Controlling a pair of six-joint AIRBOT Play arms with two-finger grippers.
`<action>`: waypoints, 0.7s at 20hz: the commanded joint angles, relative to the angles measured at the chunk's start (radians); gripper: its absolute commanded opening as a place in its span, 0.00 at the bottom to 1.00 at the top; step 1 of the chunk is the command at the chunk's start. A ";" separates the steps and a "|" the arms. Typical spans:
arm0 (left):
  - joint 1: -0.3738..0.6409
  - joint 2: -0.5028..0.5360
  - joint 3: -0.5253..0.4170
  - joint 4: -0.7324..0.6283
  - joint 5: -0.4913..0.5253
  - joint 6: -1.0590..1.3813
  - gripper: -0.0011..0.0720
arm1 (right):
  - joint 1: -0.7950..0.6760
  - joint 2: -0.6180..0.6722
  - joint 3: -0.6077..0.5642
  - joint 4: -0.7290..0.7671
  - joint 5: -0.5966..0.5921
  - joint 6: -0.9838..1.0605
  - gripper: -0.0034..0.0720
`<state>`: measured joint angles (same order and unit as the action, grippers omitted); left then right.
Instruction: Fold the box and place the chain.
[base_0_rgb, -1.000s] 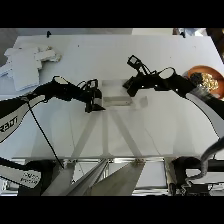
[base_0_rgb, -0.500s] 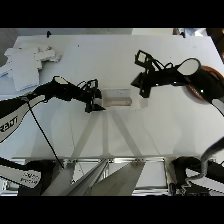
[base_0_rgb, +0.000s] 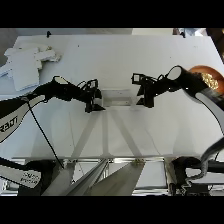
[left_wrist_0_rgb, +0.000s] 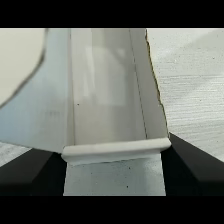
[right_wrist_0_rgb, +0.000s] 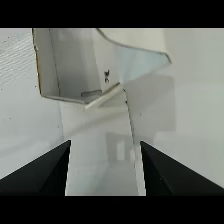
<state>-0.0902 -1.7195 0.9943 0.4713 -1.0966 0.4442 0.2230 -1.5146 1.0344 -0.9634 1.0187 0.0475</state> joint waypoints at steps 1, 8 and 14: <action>0.001 0.000 0.001 0.000 0.000 0.000 0.40 | 0.028 -0.065 -0.001 0.081 -0.045 -0.123 0.64; 0.001 0.000 0.001 0.000 0.000 0.000 0.40 | 0.058 -0.073 -0.001 0.119 -0.048 -0.162 0.36; 0.001 0.000 0.001 0.000 0.000 0.000 0.40 | 0.058 -0.073 -0.001 0.194 -0.039 -0.162 0.25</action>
<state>-0.0902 -1.7195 0.9943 0.4713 -1.0962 0.4442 0.2798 -1.5871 1.0340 -0.8215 0.9768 -0.1104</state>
